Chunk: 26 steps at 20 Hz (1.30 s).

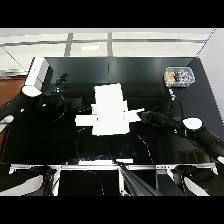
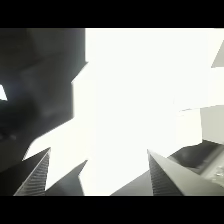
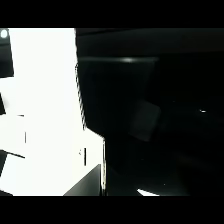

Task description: Fold the box and place the chain.

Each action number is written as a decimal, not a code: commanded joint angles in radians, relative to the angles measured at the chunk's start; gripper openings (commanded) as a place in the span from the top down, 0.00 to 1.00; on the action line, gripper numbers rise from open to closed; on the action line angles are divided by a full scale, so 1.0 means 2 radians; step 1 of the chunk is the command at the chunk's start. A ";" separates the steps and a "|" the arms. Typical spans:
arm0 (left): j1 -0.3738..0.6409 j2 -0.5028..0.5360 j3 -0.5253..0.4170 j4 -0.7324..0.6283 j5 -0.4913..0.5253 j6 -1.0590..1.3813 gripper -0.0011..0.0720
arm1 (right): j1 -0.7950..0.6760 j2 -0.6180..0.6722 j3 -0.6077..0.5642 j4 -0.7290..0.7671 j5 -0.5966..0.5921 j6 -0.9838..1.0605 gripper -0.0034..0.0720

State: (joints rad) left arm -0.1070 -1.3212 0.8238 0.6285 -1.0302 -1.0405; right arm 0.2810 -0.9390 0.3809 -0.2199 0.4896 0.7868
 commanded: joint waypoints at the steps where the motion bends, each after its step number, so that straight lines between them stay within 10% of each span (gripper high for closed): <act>1: -0.010 -0.085 0.064 -0.030 -0.020 0.023 0.02 | 0.005 0.000 0.000 0.001 0.006 0.005 0.93; 15: -0.029 -0.265 0.250 -0.003 -0.282 0.167 0.15 | 0.005 0.000 0.000 0.001 0.015 0.005 0.93; 20: -0.030 -0.265 0.250 0.005 -0.283 0.205 0.55 | 0.005 0.000 0.000 0.000 0.015 0.005 0.93; 22: -0.031 -0.265 0.250 0.005 -0.286 0.211 0.92 | 0.005 0.000 0.000 -0.001 0.015 0.005 0.93; 24: -0.031 -0.265 0.250 0.005 -0.286 0.214 0.94 | 0.005 0.000 0.000 -0.012 0.014 0.005 0.93; 25: -0.030 -0.264 0.252 0.006 -0.288 0.214 0.94 | 0.003 0.001 0.000 -0.025 0.014 0.005 0.73; 26: -0.030 -0.263 0.254 0.006 -0.292 0.214 0.95 | -0.002 0.001 0.001 -0.027 0.016 0.008 0.24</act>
State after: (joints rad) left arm -0.1677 -1.8488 1.3243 0.6407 -1.5944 -0.6296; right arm 0.2852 -0.9386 0.3809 -0.2405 0.5167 0.7975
